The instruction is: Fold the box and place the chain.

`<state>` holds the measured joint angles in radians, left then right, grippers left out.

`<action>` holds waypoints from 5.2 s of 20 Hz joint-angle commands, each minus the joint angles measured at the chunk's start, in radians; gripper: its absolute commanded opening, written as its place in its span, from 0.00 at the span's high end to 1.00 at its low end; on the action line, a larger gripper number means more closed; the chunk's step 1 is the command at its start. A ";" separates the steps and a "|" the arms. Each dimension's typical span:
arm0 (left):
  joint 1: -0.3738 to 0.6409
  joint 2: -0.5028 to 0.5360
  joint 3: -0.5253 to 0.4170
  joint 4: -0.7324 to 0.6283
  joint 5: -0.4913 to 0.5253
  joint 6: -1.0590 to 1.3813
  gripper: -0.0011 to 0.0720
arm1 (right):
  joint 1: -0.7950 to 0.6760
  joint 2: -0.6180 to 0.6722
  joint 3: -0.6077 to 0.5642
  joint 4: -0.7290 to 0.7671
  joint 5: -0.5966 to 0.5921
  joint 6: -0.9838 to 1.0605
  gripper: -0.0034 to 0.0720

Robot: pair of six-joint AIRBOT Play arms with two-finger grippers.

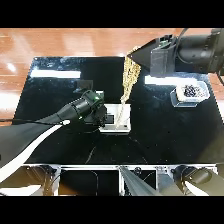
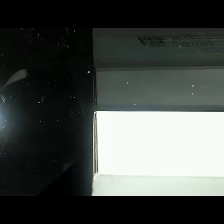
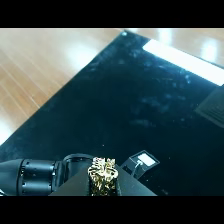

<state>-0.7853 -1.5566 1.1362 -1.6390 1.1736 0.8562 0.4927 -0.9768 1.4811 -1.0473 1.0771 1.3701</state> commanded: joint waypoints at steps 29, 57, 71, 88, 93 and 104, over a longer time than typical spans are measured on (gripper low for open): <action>0.000 0.000 0.000 0.005 -0.005 0.000 0.96 | 0.002 -0.085 -0.403 0.024 0.069 -0.014 0.91; -0.001 0.000 0.000 0.003 -0.003 0.000 0.96 | 0.087 -0.320 -0.516 0.048 -0.135 0.011 0.28; -0.001 0.000 0.000 0.002 -0.004 0.000 0.96 | -0.150 -0.073 -0.542 -0.182 0.176 0.029 0.24; 0.000 0.001 0.074 -0.045 0.048 0.013 0.24 | -0.260 0.039 -0.874 -0.109 0.145 0.031 0.23; 0.001 0.048 0.122 -0.039 0.122 0.101 0.24 | -0.260 0.039 -0.874 -0.142 0.075 0.030 0.23; 0.304 0.608 -0.165 -0.037 0.177 0.350 0.24 | -0.245 0.001 -0.703 -0.207 -0.048 -0.054 0.12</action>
<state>-0.5686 -1.1099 1.0946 -1.6211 1.4174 1.1763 0.2379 -0.9504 0.6994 -1.2449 1.0710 1.3415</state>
